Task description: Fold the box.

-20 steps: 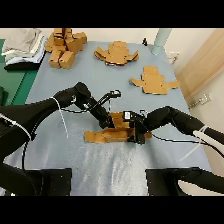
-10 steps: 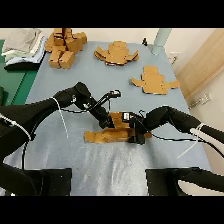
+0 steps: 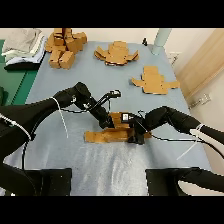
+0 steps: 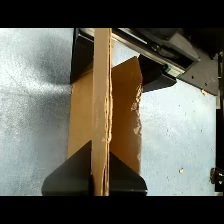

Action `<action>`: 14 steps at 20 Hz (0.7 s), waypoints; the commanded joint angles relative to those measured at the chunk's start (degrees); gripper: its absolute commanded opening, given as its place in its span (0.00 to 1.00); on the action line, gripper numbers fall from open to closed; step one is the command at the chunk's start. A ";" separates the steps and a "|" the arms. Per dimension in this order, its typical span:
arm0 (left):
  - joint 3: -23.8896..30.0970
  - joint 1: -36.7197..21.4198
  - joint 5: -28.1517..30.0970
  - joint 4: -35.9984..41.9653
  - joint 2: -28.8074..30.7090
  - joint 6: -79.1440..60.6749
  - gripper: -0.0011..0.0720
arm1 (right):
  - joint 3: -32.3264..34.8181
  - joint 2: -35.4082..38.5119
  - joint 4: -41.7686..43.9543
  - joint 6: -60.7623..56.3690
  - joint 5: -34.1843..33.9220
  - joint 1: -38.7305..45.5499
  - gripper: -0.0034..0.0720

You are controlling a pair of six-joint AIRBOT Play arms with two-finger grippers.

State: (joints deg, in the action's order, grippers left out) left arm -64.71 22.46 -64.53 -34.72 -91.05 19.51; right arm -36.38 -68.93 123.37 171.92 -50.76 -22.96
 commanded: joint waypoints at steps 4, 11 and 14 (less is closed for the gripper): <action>0.00 -0.02 0.00 0.00 -0.02 0.00 0.03 | 0.52 -0.04 -1.77 0.02 0.98 -0.74 0.71; 0.00 -0.02 0.00 0.00 -0.02 0.00 0.03 | 1.11 -0.04 -2.51 0.02 0.90 -1.11 0.71; 0.00 -0.02 0.00 0.00 -0.02 0.00 0.03 | 1.09 -0.04 -2.12 0.02 0.90 -1.11 0.71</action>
